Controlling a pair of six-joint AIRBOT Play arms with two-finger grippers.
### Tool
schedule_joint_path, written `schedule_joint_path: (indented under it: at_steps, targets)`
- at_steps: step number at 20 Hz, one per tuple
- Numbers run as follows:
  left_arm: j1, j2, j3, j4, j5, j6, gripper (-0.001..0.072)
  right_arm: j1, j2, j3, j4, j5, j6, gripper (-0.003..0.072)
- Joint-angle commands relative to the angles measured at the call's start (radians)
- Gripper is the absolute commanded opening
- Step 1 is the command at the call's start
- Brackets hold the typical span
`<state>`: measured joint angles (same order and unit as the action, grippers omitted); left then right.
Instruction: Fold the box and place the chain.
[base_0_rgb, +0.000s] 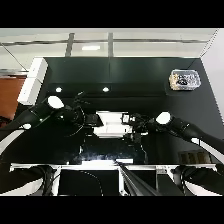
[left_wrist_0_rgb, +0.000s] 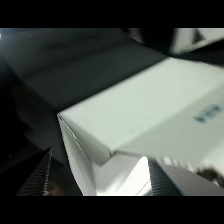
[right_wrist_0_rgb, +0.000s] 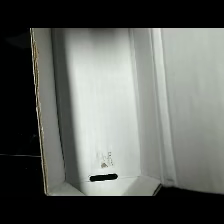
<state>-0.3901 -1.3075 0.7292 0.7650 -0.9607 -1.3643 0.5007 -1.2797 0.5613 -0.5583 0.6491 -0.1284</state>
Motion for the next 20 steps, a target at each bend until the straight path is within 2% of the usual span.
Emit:
schedule_joint_path:
  at_steps: [1,6,8,10,11,12,16,20]
  targets:
    - [-0.097,0.0,0.034,0.187,0.064,-0.268,0.0709,0.001,0.0,0.001,0.0,0.0,0.0,0.0424]
    - [-0.229,-0.001,0.108,0.507,0.029,-0.6,0.0707,0.001,0.0,0.001,0.0,0.0,0.0,0.0424]
    - [-0.277,-0.001,0.131,0.584,-0.003,-0.69,0.0692,0.001,0.0,0.001,0.0,0.0,0.0,0.0425]
    - [-0.32,-0.007,0.149,0.625,-0.027,-0.75,0.0669,0.001,0.0,0.001,0.0,0.0,0.0,0.0425]
    - [-0.342,-0.012,0.159,0.636,-0.03,-0.769,0.0621,0.001,0.0,0.001,0.0,0.0,0.0,0.0425]
    - [-0.363,-0.016,0.168,0.649,-0.027,-0.793,0.0526,0.001,0.0,0.001,0.0,0.0,0.0,0.0424]
    - [-0.417,-0.019,0.178,0.739,-0.021,-0.915,0.0498,0.001,0.0,0.001,0.0,0.0,0.0,0.0425]
    - [-0.42,-0.019,0.178,0.747,-0.043,-0.918,0.0498,0.001,0.0,0.001,0.0,0.0,0.0,0.0424]
